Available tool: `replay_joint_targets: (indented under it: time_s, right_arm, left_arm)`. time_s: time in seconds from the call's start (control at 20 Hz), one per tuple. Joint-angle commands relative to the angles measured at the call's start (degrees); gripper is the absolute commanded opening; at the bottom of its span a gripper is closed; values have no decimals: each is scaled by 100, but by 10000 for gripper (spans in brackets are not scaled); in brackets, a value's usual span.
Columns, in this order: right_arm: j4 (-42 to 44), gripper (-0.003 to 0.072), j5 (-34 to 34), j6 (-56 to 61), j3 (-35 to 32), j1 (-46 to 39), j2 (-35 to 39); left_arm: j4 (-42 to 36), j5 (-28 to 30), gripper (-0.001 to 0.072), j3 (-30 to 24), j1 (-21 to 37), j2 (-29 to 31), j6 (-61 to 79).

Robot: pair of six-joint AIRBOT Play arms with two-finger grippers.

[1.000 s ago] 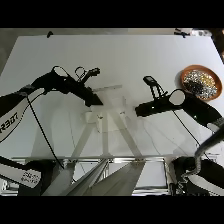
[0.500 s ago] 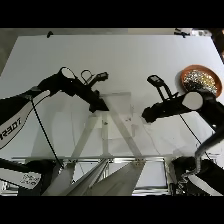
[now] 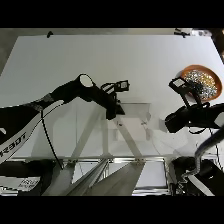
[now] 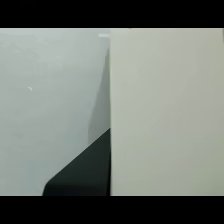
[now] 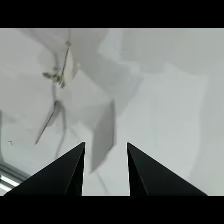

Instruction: Fold the box and place the chain.

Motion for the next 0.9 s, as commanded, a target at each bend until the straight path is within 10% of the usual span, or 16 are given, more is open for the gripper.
replay_joint_targets:
  time_s: [0.0,0.25,0.85]
  right_arm:
    - [-133,296,-72,109,-4,0,109]
    - [-131,296,-601,107,-4,0,101]
    - [-129,296,-870,63,-9,0,90]
  left_arm:
    - [-61,896,-3,-42,-133,42,251]
    - [0,1644,2,-188,-151,-101,358]
    - [734,662,5,-186,-146,-111,1003]
